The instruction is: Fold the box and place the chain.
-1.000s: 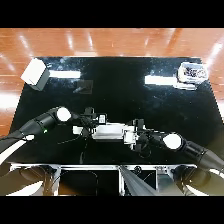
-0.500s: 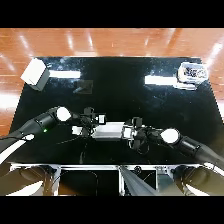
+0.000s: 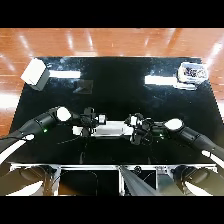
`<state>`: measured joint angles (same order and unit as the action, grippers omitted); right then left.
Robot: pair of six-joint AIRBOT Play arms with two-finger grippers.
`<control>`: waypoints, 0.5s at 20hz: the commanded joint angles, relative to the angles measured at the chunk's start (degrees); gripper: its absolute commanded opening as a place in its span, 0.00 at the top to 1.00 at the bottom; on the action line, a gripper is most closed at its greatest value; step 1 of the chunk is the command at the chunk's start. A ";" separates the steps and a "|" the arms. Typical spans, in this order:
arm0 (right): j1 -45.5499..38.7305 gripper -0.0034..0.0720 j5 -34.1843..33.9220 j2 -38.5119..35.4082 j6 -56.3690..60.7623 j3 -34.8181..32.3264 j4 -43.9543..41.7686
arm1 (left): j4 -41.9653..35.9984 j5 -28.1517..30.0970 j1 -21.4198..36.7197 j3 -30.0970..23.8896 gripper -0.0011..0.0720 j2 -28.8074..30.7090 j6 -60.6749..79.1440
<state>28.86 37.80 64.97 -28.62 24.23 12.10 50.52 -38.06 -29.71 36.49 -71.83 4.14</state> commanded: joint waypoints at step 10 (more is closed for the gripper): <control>3.72 0.01 -4.07 1.42 4.24 0.74 5.01 | 0.00 -0.04 0.00 0.04 0.96 -0.02 -0.11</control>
<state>30.11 36.62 66.19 -26.70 24.77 13.54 50.52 -38.09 -29.71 36.49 -71.83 4.01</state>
